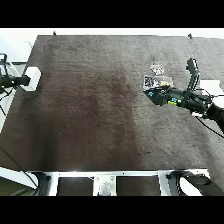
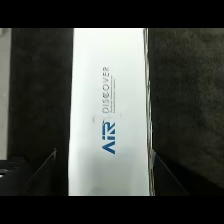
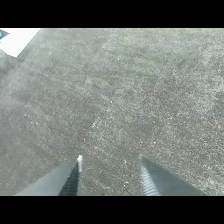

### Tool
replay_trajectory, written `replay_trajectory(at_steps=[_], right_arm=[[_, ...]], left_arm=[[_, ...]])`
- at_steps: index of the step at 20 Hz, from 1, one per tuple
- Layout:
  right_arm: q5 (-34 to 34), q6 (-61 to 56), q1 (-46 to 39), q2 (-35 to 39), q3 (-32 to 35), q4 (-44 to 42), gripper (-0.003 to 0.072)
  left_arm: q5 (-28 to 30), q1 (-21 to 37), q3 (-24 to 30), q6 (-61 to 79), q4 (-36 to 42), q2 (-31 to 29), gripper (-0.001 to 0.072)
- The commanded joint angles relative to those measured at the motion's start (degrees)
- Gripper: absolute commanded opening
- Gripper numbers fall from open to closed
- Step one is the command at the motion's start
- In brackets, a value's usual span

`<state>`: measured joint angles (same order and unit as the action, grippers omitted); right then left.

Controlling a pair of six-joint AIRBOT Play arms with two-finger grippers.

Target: Fold the box and place the chain.

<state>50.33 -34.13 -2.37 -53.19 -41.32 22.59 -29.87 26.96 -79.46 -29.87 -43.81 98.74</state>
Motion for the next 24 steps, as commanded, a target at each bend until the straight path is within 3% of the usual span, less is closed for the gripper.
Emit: replay_trajectory(at_steps=[1, 2, 3, 4, 6, 7, 12, 14, 16, 19, 21, 24], right_arm=[[0.0, 0.0, 0.0, 0.1, 0.0, -0.1, 0.0519], [0.0, 0.0, 0.0, 0.1, 0.0, -0.1, 0.0426], [0.0, 0.0, 0.0, 0.3, 0.0, -0.1, 0.0067], [-0.6, 0.1, 0.0, 0.8, 0.0, -0.1, 0.0014], [-3.5, 0.3, 0.0, 3.1, 0.0, 0.3, 0.0012], [-5.9, 0.2, 0.0, 5.2, 0.0, 1.9, 0.0011], [-24.5, 0.3, 0.0, 21.4, 6.4, 5.6, 0.001], [-29.8, 0.3, 0.0, 28.5, 10.5, 6.3, 0.001], [-29.9, 0.3, 0.0, 34.7, 14.8, 9.9, 0.001], [-29.9, 0.3, 0.0, 42.7, 21.0, 13.5, 0.0011], [-29.7, 0.3, 0.0, 47.6, 24.2, 13.5, 0.0011], [-27.9, 0.1, 0.0, 54.2, 29.0, 13.5, 0.0012]], left_arm=[[-1.6, 1.0, -0.4, -2.0, -3.9, -6.7, 0.072], [-3.8, 1.0, -0.4, -1.9, -4.0, -9.0, 0.0582], [-7.5, 0.9, -0.4, -0.4, -3.7, -11.5, 0.0197], [-12.1, 0.9, -0.4, 3.0, -1.3, -13.8, 0.0019], [-18.1, 0.8, -0.2, 6.9, 7.6, -18.8, 0.0014], [-17.6, 0.1, 0.9, 8.9, 10.9, -22.4, 0.0013], [-1.4, -11.0, 16.8, 18.4, 18.4, -45.3, 0.0013], [1.3, -16.6, 24.5, 20.5, 20.1, -53.2, 0.0013], [2.9, -23.1, 32.5, 21.4, 20.3, -60.8, 0.0013], [12.8, -33.2, 44.4, 20.6, 20.3, -71.5, 0.0013], [16.5, -37.3, 51.3, 18.0, 20.3, -78.1, 0.0013], [17.2, -40.1, 60.2, 14.8, 20.3, -84.7, 0.0013]])
